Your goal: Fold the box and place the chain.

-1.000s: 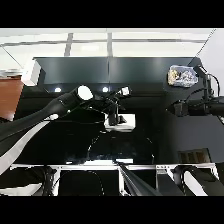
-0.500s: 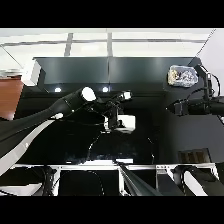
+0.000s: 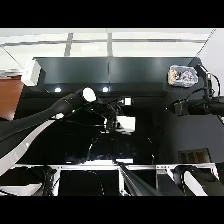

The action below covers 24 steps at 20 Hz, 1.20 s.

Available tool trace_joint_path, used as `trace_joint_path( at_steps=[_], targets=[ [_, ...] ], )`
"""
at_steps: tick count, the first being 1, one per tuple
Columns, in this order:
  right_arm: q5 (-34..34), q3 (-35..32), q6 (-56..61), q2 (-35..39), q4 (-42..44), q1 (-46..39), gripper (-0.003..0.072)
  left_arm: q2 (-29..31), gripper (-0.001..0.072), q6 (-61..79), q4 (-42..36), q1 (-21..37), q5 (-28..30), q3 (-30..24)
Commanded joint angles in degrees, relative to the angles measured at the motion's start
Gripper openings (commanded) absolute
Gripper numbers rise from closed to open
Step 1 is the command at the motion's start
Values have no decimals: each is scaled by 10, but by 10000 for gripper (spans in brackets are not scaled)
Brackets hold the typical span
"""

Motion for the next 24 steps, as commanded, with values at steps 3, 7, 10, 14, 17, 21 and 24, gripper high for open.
trace_joint_path(
  at_steps=[3, 7, 10, 14, 17, 21, 24],
  targets=[
    [0, 0, 0, 0, 0, 0, 13, -14, 710, -2, 52, -29, 13, 0],
    [0, 0, 0, 0, 0, 0, 13, -32, 707, -11, 54, -45, 35, 0],
    [0, 0, 0, 0, 0, 0, 13, -32, 586, -59, 58, -47, 35, 11],
    [0, 0, 0, 0, 0, 0, 13, -19, 291, -220, 65, -19, 3, 77],
    [1, 0, 0, 0, 0, 0, 13, 28, 291, -353, 132, 49, -14, 83],
    [0, 0, 0, 0, 0, 0, 13, 82, 291, -574, 311, 192, -138, 75],
    [-1, 0, 0, 0, 0, 0, 13, 119, 291, -634, 360, 340, -160, 26]
  ],
)
